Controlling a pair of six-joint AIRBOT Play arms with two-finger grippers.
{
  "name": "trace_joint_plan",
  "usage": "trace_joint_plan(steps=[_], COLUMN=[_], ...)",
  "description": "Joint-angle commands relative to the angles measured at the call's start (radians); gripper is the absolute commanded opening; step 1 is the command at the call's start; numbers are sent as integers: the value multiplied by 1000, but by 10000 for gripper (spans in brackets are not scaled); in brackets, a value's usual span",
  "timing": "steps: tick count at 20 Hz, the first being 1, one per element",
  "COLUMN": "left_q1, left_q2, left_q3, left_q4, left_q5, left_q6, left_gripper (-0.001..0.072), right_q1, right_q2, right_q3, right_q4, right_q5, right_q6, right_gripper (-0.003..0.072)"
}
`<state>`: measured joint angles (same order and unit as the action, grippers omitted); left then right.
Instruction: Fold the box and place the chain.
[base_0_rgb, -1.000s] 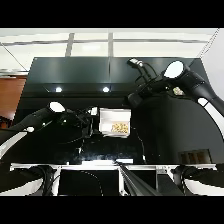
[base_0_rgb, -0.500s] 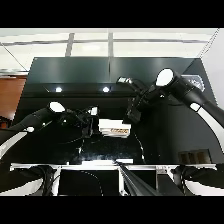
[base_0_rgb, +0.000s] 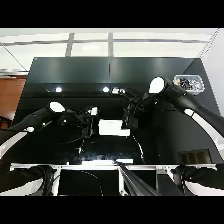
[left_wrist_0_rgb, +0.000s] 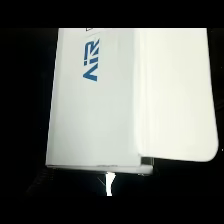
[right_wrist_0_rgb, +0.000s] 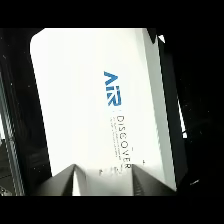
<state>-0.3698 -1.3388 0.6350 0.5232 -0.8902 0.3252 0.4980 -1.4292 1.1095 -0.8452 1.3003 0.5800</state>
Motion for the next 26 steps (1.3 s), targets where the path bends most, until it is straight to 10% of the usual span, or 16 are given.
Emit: trace_joint_plan(steps=[1, 12, 14, 15, 26], left_q1=[0, 0, 0, 0, 0], left_q2=[-1, -1, -1, -1, -1], left_q3=[0, 0, 0, 0, 0], left_q4=[0, 0, 0, 0, 0], left_q5=[0, 0, -1, -1, -1], left_q6=[0, 0, 0, 0, 0], left_gripper=[501, 501, 501, 501, 501], right_q1=[18, 46, 47, 47, 96], right_q2=[6, 124, 122, 119, 68], right_q3=[-1, -2, -13, -28, -43], right_q4=[2, -87, -87, -90, -133], right_q5=[-10, -67, -118, -156, -159], right_q6=[-4, 100, 127, 124, -28], right_gripper=[305, 238, 635, 707, 707])
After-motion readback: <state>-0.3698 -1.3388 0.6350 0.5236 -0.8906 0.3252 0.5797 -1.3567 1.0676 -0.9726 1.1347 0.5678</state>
